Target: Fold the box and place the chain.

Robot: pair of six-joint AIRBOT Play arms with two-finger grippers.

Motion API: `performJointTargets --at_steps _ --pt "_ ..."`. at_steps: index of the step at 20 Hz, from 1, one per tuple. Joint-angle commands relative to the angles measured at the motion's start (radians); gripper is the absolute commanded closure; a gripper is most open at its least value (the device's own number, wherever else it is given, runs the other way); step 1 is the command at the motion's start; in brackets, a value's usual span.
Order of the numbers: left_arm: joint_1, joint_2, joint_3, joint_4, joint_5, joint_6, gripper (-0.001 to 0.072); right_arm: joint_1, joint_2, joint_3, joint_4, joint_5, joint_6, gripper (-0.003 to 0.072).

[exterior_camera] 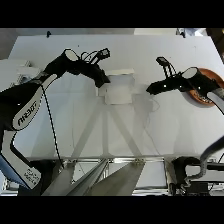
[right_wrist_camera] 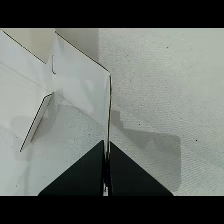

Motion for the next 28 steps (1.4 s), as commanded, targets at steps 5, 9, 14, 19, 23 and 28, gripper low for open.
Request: performJointTargets --at_steps 5,9,14,19,23,28 --pt "-0.001 0.000 0.000 -0.017 -0.003 0.003 0.0698 0.001 0.000 0.000 0.000 -0.001 -0.009 0.0673" --pt "-0.002 0.000 0.000 -0.021 -0.003 0.003 0.0699 0.001 0.000 0.000 0.014 -0.022 -0.008 0.0673" --pt "-0.002 0.002 0.000 -0.052 -0.011 0.003 0.0699 0.001 0.006 0.000 0.003 -0.021 0.006 0.0160" --pt "0.000 0.013 0.000 -0.045 -0.131 0.011 0.0704 0.001 0.117 0.001 -0.200 -0.011 0.087 0.0150" --pt "-0.001 0.083 0.000 -0.019 -0.249 0.045 0.0708 0.001 0.248 0.001 -0.552 -0.022 0.140 0.0151" --pt "-0.002 0.222 0.000 0.028 -0.383 0.040 0.0711 0.001 0.296 0.001 -0.561 -0.029 0.140 0.0150"
